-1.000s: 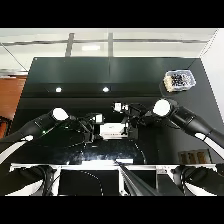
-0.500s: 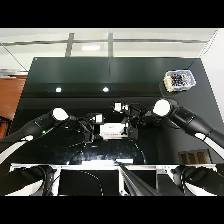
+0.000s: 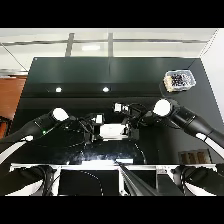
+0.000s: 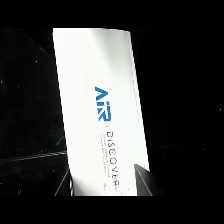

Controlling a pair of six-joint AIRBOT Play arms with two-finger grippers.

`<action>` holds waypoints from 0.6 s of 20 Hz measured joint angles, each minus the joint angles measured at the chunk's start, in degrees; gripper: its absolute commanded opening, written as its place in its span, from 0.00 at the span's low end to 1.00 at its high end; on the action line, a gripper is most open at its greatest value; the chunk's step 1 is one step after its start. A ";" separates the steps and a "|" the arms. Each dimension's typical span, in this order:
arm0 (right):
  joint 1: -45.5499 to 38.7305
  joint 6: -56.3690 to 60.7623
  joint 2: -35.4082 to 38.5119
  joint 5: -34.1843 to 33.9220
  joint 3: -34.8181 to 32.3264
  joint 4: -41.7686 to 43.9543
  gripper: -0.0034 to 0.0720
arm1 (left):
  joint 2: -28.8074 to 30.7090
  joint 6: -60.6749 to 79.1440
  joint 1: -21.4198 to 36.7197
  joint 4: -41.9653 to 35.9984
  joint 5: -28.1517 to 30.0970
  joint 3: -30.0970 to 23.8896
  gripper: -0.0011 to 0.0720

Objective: Fold the box and place the chain.

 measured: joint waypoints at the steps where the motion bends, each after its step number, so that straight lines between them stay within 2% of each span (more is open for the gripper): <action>1: 0.00 0.07 0.04 0.02 0.00 0.02 0.65 | 0.00 0.00 0.00 0.00 0.00 0.00 0.31; 5: 0.00 0.39 0.09 0.04 0.00 0.13 0.66 | 0.00 -0.07 0.00 0.00 0.02 0.00 0.31; 6: 0.00 0.42 0.09 0.02 0.00 0.15 0.86 | 0.00 -0.09 0.00 0.00 0.04 0.00 0.31; 12: 0.00 0.57 0.09 0.00 0.00 0.13 0.87 | 0.00 -0.17 0.00 -0.02 0.15 0.00 0.31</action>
